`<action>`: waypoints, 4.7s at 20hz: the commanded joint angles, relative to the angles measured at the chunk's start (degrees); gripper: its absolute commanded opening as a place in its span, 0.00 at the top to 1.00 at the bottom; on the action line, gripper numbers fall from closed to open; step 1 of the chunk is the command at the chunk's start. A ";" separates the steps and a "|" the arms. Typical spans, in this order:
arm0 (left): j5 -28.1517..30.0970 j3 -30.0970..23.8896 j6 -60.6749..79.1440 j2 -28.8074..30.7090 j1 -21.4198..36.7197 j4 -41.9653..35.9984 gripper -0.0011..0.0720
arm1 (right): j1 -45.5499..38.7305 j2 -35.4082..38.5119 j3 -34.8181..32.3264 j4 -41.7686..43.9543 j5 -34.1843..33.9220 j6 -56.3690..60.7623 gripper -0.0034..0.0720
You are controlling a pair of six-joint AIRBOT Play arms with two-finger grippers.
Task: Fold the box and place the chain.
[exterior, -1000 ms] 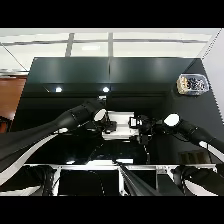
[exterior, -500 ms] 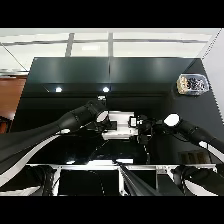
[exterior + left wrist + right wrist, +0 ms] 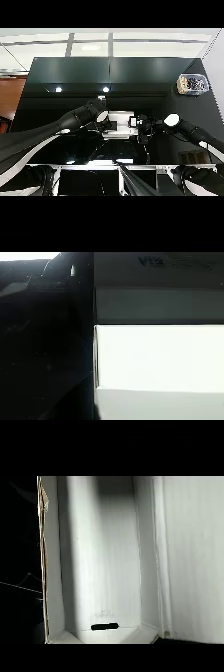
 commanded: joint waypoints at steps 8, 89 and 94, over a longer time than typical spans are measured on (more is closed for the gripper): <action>0.48 0.04 0.63 -0.02 0.02 0.26 0.95 | -0.26 4.24 0.02 -8.48 4.24 4.28 0.01; 1.84 0.04 1.49 -0.02 0.24 -0.50 0.95 | -0.33 -1.11 13.42 -17.68 16.15 96.83 0.39; 1.84 0.04 1.49 -0.02 0.24 -0.48 0.95 | 7.23 -1.14 15.91 -32.79 12.92 111.84 0.41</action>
